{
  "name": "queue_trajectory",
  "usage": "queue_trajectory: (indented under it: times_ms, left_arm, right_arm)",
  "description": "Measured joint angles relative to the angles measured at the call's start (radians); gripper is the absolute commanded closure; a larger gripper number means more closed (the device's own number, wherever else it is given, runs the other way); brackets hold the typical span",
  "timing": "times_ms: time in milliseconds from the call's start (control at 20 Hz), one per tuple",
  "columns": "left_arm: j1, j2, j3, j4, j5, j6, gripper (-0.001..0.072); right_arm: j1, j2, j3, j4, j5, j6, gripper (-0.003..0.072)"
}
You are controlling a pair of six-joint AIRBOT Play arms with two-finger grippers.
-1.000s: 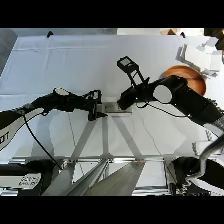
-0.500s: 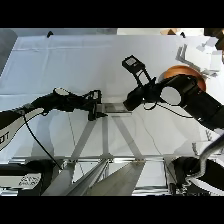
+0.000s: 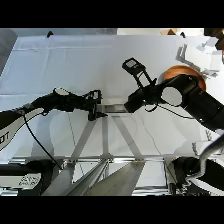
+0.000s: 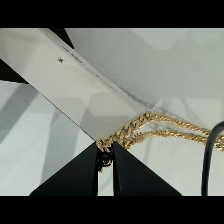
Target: Fold the box and place the chain.
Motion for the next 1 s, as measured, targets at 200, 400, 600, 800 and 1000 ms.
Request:
queue_trajectory:
  times_ms: [200, 400, 600, 800, 1000]
  left_arm:
    - [0.000, 0.000, 0.000, 0.000, 0.000, 0.000, 0.0318]
    - [0.000, 0.000, 0.000, 0.000, 0.000, 0.000, 0.0318]
    - [0.000, 0.000, 0.000, 0.000, 0.000, 0.000, 0.0318]
    - [0.000, 0.000, 0.000, 0.000, 0.000, 0.000, 0.0318]
    - [0.000, 0.000, 0.000, 0.000, 0.000, 0.000, 0.0318]
  right_arm:
    - [-0.004, 0.000, 0.000, -0.044, 0.000, 0.017, 0.0677]
    - [-0.034, 0.000, 0.000, -0.063, -0.016, 0.021, 0.0677]
    - [-0.043, 0.000, 0.000, -0.040, -0.011, 0.023, 0.0677]
    - [-0.046, 0.000, 0.000, -0.018, 0.000, 0.023, 0.0677]
    - [-0.046, 0.000, -0.002, 0.069, 0.010, -0.023, 0.0677]
